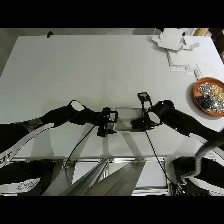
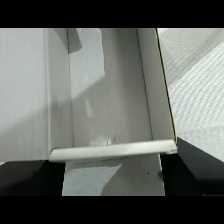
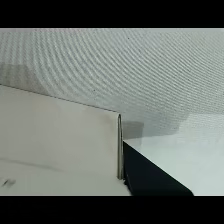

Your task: Fold the box and place the chain.

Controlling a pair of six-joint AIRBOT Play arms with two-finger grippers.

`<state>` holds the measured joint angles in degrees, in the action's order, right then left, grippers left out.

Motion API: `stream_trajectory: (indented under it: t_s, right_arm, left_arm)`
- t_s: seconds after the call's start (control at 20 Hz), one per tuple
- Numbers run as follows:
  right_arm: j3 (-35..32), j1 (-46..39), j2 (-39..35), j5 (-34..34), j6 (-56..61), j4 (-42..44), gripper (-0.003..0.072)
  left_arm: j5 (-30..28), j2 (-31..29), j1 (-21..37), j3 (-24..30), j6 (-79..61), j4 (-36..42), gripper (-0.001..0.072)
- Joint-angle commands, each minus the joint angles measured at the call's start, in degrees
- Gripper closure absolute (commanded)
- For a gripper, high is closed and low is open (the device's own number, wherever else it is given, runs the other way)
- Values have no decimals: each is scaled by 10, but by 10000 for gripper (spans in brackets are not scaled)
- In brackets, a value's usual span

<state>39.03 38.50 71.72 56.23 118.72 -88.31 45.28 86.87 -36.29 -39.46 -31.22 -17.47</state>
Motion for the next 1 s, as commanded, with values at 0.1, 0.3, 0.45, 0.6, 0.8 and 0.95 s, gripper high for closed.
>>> stream_trajectory:
  t_s: [0.1,0.3,0.45,0.6,0.8,0.95]
  right_arm:
    - [0,0,-52,5,-56,-1,481]
    - [0,0,-117,41,-99,-2,325]
    - [0,0,-175,53,-108,-2,325]
    - [0,-1,-238,61,-139,-2,325]
    - [0,-10,-300,66,-162,-33,331]
    - [1,-96,-307,91,-178,-34,331]
  left_arm:
    - [0,0,0,0,2,0,395]
    - [0,0,0,0,2,0,395]
    - [0,0,0,0,2,0,395]
    - [0,0,0,0,2,0,395]
    - [0,0,0,0,2,0,395]
    - [0,0,0,0,2,0,395]
